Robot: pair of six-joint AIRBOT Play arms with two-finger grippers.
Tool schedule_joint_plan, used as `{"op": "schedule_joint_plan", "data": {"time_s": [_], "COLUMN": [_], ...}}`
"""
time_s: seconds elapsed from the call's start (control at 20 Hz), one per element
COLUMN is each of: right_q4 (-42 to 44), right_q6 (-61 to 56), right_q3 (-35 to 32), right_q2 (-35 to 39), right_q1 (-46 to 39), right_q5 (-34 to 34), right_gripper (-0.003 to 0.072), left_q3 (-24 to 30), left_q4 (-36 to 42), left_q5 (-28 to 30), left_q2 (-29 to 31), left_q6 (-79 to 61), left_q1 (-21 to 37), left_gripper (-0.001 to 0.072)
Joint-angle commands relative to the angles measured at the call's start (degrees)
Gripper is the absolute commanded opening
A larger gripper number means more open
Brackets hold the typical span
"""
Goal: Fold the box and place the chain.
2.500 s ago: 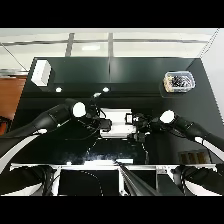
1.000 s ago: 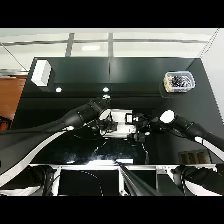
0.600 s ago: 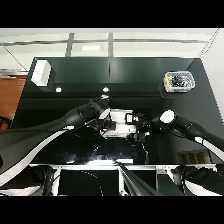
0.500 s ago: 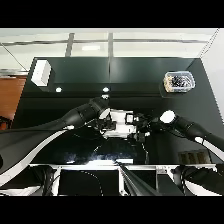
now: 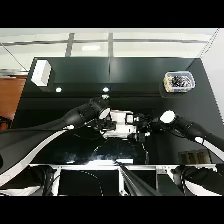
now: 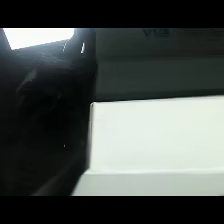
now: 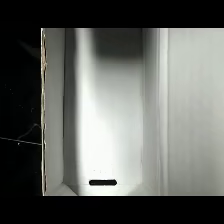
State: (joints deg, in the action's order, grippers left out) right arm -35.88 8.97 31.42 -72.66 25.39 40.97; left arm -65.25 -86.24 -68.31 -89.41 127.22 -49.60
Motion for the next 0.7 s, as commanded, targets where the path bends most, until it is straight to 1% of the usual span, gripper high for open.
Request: {"op": "schedule_joint_plan", "data": {"time_s": [0.0, 0.05, 0.1, 0.25, 0.3, 0.45, 0.5, 0.6, 0.65], "right_q4": [0.33, 0.33, 0.33, 0.33, 0.31, 0.31, 0.31, 0.24, 0.22], "right_q6": [-0.39, -0.39, -0.39, -0.39, -0.39, -0.39, -0.37, -0.46, -2.32], "right_q3": [-0.02, -0.02, -0.02, -0.02, -0.02, -0.02, -0.02, -0.02, 0.00], "right_q2": [0.00, 0.00, 0.00, 0.00, 0.00, 0.00, 0.00, 0.00, 0.02], "right_q1": [0.02, 0.02, 0.02, 0.02, 0.02, 0.00, 0.02, 0.00, 0.00], "right_q5": [-0.07, -0.07, -0.07, -0.09, -0.09, -0.09, -0.09, -0.07, -0.13], "right_gripper": [0.0432, 0.0432, 0.0432, 0.0432, 0.0432, 0.0432, 0.0432, 0.0433, 0.0434], "left_q3": [-0.02, -0.02, -0.02, -0.02, -0.02, -0.02, -0.02, -0.02, -0.02], "left_q4": [-0.09, -0.35, -0.52, -0.55, -0.52, -0.46, -0.46, -0.48, -0.48], "left_q5": [0.20, 0.22, 0.35, 0.37, 0.35, 0.26, 0.26, 0.28, 0.31], "left_q2": [0.00, 0.02, 0.09, 0.13, 0.13, 0.13, 0.13, 0.13, 0.13], "left_q6": [1.05, 2.05, 2.23, 2.21, 2.21, 2.21, 2.21, 2.16, 2.03], "left_q1": [0.07, 0.07, 0.07, 0.07, 0.07, 0.07, 0.07, 0.07, 0.07], "left_gripper": [0.0333, 0.0503, 0.0539, 0.0537, 0.0470, 0.0056, 0.0027, 0.0027, 0.0027]}}
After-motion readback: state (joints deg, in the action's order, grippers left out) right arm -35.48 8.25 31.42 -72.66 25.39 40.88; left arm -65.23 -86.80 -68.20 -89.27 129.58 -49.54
